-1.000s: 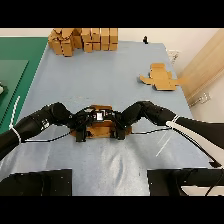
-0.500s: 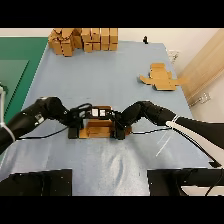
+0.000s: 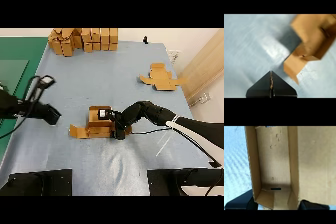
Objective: Fold the box.
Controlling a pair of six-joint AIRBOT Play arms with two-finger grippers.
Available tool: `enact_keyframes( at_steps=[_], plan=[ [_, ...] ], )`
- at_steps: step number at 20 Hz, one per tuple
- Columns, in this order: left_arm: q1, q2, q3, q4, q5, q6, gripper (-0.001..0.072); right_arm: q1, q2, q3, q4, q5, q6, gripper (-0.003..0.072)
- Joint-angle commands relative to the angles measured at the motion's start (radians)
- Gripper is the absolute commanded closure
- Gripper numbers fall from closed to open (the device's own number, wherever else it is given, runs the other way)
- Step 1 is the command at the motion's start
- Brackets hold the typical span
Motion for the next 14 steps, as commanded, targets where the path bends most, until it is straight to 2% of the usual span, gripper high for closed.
enact_keyframes(
  at_steps=[1,6,11,14],
  plan=[
    [0.112,-0.026,-0.058,0.106,-0.086,-0.400,0.0701,0.000,-0.001,0.000,0.000,0.000,0.000,0.0604],
    [-0.009,-0.128,-0.148,-0.044,-0.022,-0.380,0.0701,0.000,-0.001,0.000,0.000,0.013,0.000,0.0604],
    [-0.112,-0.300,-0.151,-0.197,0.021,-0.321,0.0701,0.000,-0.001,0.000,0.000,0.026,0.000,0.0604],
    [-0.156,-0.338,-0.143,-0.298,0.048,-0.261,0.0700,0.000,-0.001,0.000,0.000,0.025,0.000,0.0604]
  ],
)
